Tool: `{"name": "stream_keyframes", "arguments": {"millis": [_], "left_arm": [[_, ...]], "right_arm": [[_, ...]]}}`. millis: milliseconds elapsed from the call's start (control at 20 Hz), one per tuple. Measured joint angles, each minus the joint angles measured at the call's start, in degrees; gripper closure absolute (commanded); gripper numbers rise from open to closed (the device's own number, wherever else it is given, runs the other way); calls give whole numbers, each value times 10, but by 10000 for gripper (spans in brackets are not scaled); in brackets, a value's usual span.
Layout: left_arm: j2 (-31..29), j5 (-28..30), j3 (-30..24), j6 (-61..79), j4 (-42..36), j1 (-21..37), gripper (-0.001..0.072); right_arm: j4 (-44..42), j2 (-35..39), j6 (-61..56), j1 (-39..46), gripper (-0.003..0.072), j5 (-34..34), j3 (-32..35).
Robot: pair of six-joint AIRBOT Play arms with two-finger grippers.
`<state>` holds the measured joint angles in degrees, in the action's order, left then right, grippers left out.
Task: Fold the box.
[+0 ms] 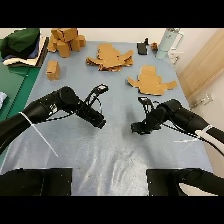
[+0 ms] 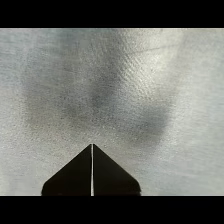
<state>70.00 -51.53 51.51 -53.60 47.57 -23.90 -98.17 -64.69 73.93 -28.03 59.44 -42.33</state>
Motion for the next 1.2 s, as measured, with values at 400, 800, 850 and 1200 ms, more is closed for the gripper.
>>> {"name": "stream_keyframes", "arguments": {"millis": [400,800,850,1200], "left_arm": [[0,0,0,0,0,0,696],[0,1,0,0,0,0,697],[0,1,0,0,0,0,696],[0,1,0,0,0,-1,696]], "right_arm": [[-26,0,-12,0,564,-13,-2],[63,-81,-52,204,215,-9,-193],[62,-104,-32,252,185,-9,-230],[-70,-321,151,502,186,-72,-458]]}}
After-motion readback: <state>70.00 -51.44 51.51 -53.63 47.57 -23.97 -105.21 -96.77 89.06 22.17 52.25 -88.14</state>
